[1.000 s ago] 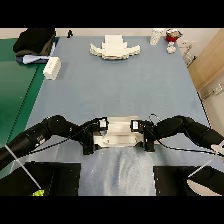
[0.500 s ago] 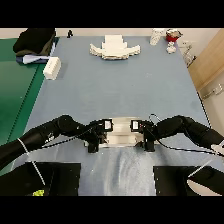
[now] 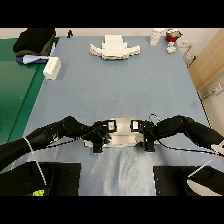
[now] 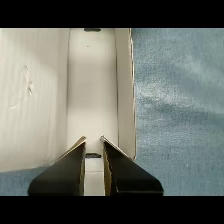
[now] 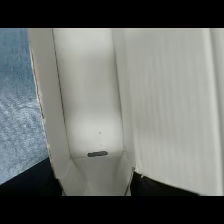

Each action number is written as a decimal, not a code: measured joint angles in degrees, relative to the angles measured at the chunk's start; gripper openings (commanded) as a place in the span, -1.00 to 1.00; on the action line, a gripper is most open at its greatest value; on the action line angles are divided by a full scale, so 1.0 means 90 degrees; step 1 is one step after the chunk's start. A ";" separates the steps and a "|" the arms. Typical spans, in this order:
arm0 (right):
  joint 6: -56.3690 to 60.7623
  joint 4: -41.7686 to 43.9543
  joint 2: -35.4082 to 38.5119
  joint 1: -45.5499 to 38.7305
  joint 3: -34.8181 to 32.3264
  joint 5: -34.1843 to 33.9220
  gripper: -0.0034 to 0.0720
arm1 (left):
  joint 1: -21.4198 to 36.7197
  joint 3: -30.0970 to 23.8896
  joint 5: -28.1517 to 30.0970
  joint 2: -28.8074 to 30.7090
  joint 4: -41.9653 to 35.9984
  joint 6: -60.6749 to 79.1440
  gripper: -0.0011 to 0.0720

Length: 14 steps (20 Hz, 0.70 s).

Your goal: Fold the box.

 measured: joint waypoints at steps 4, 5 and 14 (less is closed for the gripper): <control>-0.0007 -0.0002 0.0000 0.0000 0.0000 0.0000 0.29 | -0.0015 0.0002 0.0039 -0.0027 0.0034 -0.0175 0.62; -0.0005 -0.0002 0.0000 0.0000 0.0000 0.0000 0.28 | -0.0019 0.0002 0.0039 -0.0024 0.0102 -0.0340 0.17; 0.0000 0.0000 0.0000 -0.0002 0.0000 0.0000 0.28 | -0.0019 0.0087 -0.0430 0.0629 0.1960 -0.3427 -0.93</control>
